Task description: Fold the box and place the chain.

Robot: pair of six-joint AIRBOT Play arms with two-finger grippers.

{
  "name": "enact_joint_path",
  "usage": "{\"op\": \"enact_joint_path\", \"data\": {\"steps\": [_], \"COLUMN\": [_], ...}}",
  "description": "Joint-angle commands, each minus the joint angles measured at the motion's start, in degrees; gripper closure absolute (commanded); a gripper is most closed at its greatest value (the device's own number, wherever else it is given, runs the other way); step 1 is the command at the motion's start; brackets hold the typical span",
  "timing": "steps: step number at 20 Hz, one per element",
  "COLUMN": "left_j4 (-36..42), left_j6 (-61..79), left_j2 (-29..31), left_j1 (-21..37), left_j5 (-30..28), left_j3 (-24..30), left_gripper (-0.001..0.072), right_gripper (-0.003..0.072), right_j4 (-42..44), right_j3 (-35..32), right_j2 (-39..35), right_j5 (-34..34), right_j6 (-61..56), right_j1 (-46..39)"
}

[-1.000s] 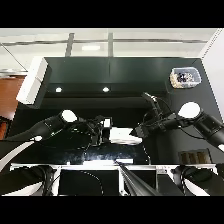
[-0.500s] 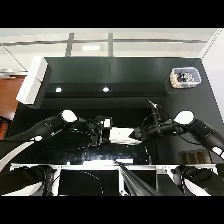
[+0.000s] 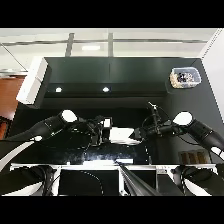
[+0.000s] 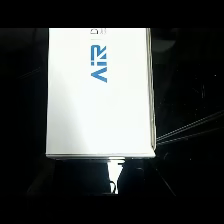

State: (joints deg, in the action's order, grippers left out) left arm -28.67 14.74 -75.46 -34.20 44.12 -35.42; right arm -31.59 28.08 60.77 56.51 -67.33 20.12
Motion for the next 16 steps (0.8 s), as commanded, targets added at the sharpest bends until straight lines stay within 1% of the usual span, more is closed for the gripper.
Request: {"op": "enact_joint_path", "data": {"steps": [1, 3, 7, 11, 12, 13, 14, 15, 16], "left_j4": [0.0, 0.0, 0.2, 0.2, 0.2, 0.2, 0.0, -1.1, -2.3], "left_j6": [0.0, 0.0, -0.1, -0.1, -0.1, -0.1, -0.2, -0.5, -1.6], "left_j2": [0.0, 0.0, 0.0, 0.0, 0.0, 0.0, 0.3, 1.0, 2.0], "left_j1": [0.0, 0.0, 0.0, 0.0, 0.0, 0.1, 0.2, 0.3, 0.5], "left_j5": [0.0, 0.0, -0.1, -0.1, -0.2, -0.2, 0.0, 0.1, 0.0], "left_j3": [0.0, 0.0, 0.0, 0.0, 0.0, 0.0, 0.0, 0.0, -0.1], "left_gripper": [0.0364, 0.0364, 0.0364, 0.0363, 0.0319, 0.0255, 0.0151, -0.0007, -0.0007], "right_gripper": [0.0641, 0.0641, 0.0641, 0.064, 0.0641, 0.0641, 0.0641, 0.064, 0.0641], "right_j4": [-0.3, 0.8, 1.3, 1.1, 1.2, 1.1, 1.1, 1.2, 1.1], "right_j3": [0.0, 0.1, 4.7, 7.5, 7.6, 7.6, 7.6, 7.6, 7.6], "right_j2": [0.1, 0.0, -2.6, -8.1, -8.9, -9.3, -9.5, -9.6, -9.6], "right_j5": [-1.3, -0.3, 7.8, 8.9, 9.1, 9.5, 10.3, 10.7, 11.0], "right_j6": [0.1, 0.9, 0.7, -1.0, -1.1, -1.1, -1.1, -1.1, -1.0], "right_j1": [0.0, 0.0, -2.8, -9.8, -11.6, -13.0, -14.4, -15.3, -16.1]}}
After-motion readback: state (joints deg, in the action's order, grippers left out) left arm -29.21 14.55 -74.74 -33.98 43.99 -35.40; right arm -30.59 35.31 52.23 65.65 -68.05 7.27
